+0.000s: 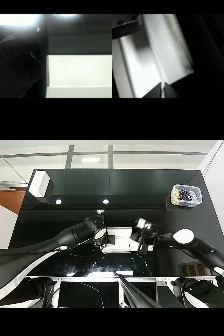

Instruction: Fold the box and place the chain.

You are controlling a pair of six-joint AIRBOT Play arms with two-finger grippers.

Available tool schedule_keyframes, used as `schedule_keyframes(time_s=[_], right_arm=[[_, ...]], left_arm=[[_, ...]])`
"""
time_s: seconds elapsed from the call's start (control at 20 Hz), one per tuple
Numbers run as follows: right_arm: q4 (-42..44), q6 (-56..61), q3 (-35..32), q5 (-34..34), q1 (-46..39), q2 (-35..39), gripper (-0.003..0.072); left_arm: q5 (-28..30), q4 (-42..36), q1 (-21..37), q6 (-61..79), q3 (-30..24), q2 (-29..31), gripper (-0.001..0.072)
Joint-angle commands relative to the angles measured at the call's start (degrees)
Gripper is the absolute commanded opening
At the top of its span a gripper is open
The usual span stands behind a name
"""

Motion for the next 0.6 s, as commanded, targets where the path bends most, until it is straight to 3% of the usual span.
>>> schedule_keyframes(time_s=[0.0,0.1,0.3,0.4,0.55], right_arm=[[-3.93,15.15,0.81,8.22,-10.49,9.35,0.0055],[-5.53,28.55,0.94,11.56,-19.85,13.00,0.0055],[-14.32,57.86,-1.01,13.97,-34.93,10.78,0.0040],[-18.60,62.79,-1.97,18.88,-37.46,5.77,0.0040],[-16.63,62.97,-2.12,26.64,-36.85,-4.66,0.0040]], left_arm=[[0.13,0.02,0.04,-0.07,0.02,-0.02,0.0028],[0.13,0.00,0.04,-0.07,0.02,-0.02,0.0028],[0.26,0.00,0.04,-0.09,0.02,-0.02,0.0028],[0.31,0.00,0.04,-0.07,0.02,-0.02,0.0028],[0.26,0.00,0.04,-0.07,0.02,-0.07,0.0028]])
